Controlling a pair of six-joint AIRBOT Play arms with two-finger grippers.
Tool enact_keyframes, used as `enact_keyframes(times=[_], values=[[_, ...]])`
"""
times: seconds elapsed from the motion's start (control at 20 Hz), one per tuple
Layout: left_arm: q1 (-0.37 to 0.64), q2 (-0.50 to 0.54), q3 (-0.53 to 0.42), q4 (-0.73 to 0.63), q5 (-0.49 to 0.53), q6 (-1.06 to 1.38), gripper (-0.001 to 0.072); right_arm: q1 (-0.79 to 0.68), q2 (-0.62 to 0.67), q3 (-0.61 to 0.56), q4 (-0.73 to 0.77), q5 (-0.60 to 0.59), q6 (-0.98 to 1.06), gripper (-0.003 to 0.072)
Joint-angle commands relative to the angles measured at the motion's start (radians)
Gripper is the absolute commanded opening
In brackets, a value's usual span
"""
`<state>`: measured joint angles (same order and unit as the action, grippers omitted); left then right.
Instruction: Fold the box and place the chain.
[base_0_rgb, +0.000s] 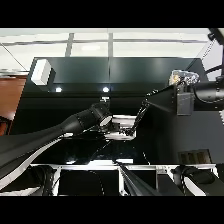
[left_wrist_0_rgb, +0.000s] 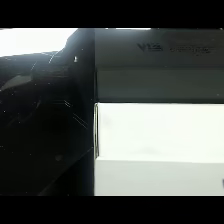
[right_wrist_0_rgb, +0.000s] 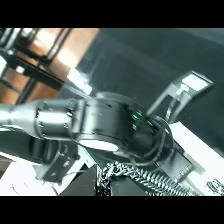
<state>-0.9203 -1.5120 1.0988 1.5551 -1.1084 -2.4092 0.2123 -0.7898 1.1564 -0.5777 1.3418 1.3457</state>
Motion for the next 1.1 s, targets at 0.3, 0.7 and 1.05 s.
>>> enact_keyframes(times=[0.3,0.7,1.05], values=[[0.000,0.000,0.000,0.000,0.001,0.000,0.0028,0.028,-0.008,-0.062,-0.022,-0.016,0.001,0.0016],[0.000,0.000,0.000,0.000,0.001,0.000,0.0028,0.095,-0.013,-0.331,-0.026,-0.202,0.004,0.0016],[0.000,0.000,0.000,0.000,0.002,0.000,0.0028,0.167,-0.047,-0.553,-0.027,-0.449,0.011,0.0019]])
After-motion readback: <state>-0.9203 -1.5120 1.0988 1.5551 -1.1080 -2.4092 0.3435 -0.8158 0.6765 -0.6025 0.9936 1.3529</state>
